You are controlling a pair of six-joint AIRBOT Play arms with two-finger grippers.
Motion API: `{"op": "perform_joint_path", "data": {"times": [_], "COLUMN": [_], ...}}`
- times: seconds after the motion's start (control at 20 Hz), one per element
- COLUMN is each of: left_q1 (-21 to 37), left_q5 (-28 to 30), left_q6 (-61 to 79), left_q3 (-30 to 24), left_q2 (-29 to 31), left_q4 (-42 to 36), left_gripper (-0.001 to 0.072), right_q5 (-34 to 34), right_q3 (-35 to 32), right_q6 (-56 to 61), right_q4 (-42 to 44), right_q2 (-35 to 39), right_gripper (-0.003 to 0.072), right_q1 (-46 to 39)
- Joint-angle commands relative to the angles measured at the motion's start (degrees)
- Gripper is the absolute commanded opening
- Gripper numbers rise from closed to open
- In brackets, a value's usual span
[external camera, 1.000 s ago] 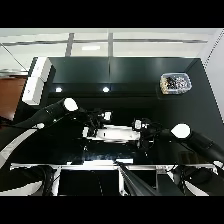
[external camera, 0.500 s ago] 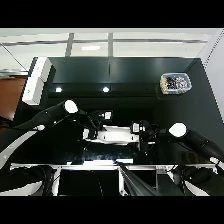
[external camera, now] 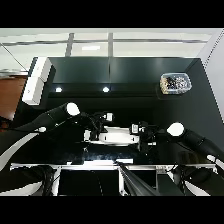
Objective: Fold the box and place the chain.
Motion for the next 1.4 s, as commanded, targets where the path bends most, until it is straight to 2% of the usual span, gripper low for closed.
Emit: {"op": "perform_joint_path", "data": {"times": [0.0, 0.85, 1.35], "left_q1": [0.0, 0.0, 0.0], "left_q5": [0.9, 1.0, 1.0], "left_q6": [-0.3, -0.2, -0.2], "left_q3": [0.0, 0.0, 0.0], "left_q2": [0.0, 0.0, 0.0], "left_q4": [0.2, 0.2, 0.2], "left_gripper": [0.0029, 0.003, 0.003], "right_q5": [0.2, -1.8, 0.3], "right_q3": [0.0, 0.0, 0.0], "right_q6": [0.0, -1.8, -1.7], "right_q4": [-2.8, -3.5, -3.9], "right_q2": [-0.3, -2.4, -2.3], "right_gripper": [0.06, 0.0599, 0.0599], "right_q1": [0.0, 0.1, -2.2]}}
